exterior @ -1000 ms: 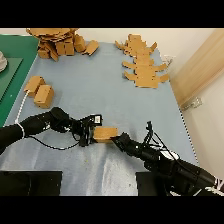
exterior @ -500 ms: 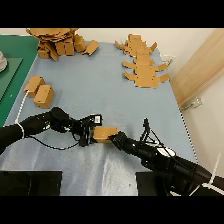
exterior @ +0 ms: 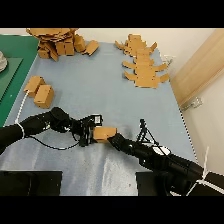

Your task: Fold the box.

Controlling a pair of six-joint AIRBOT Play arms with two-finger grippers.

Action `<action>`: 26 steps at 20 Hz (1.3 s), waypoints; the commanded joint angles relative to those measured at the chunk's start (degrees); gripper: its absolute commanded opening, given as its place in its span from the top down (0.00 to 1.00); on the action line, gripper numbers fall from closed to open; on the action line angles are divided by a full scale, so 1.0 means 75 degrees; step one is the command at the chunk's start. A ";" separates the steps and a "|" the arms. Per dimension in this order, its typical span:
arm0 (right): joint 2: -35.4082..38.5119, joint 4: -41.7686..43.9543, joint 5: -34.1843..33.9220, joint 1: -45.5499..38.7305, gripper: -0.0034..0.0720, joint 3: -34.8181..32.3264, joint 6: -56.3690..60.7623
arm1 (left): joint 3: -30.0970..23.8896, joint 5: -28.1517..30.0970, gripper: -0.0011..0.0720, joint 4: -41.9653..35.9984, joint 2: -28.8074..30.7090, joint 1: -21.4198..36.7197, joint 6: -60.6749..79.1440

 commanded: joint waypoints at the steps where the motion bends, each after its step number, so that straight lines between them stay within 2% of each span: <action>1: 0.0525 -0.0280 -0.0076 0.0009 0.96 0.0020 0.0000 | 0.0009 -0.0012 0.53 -0.0015 -0.0003 0.0000 -0.0015; 5: 0.1760 -0.0513 -0.1291 0.0009 0.96 0.0020 0.0003 | 0.0009 -0.0009 0.53 -0.0015 -0.0003 0.0000 -0.0015; 7: 0.2031 -0.0650 -0.1524 0.0009 0.96 0.0020 0.0003 | 0.0009 -0.0009 0.53 -0.0015 -0.0003 0.0000 -0.0015; 10: 0.1816 -0.0647 -0.1463 0.0012 0.96 0.0006 0.0009 | 0.0009 -0.0006 0.53 -0.0015 -0.0003 0.0000 -0.0015; 14: 0.1087 -0.0641 -0.0901 0.0111 0.96 0.0009 0.0023 | 0.0009 -0.0006 0.53 -0.0015 -0.0003 0.0000 -0.0015; 17: 0.0624 -0.0612 -0.0825 0.0294 0.96 0.0149 0.0041 | 0.0009 -0.0006 0.53 -0.0015 -0.0003 0.0000 -0.0015; 22: 0.0463 -0.0863 -0.0673 0.0294 0.96 0.0758 0.0009 | 0.0009 -0.0006 0.53 -0.0015 -0.0003 0.0000 -0.0015; 26: 0.0184 -0.0866 -0.0536 0.0294 0.96 0.0793 0.0029 | 0.0009 -0.0003 0.53 -0.0015 -0.0003 0.0000 -0.0015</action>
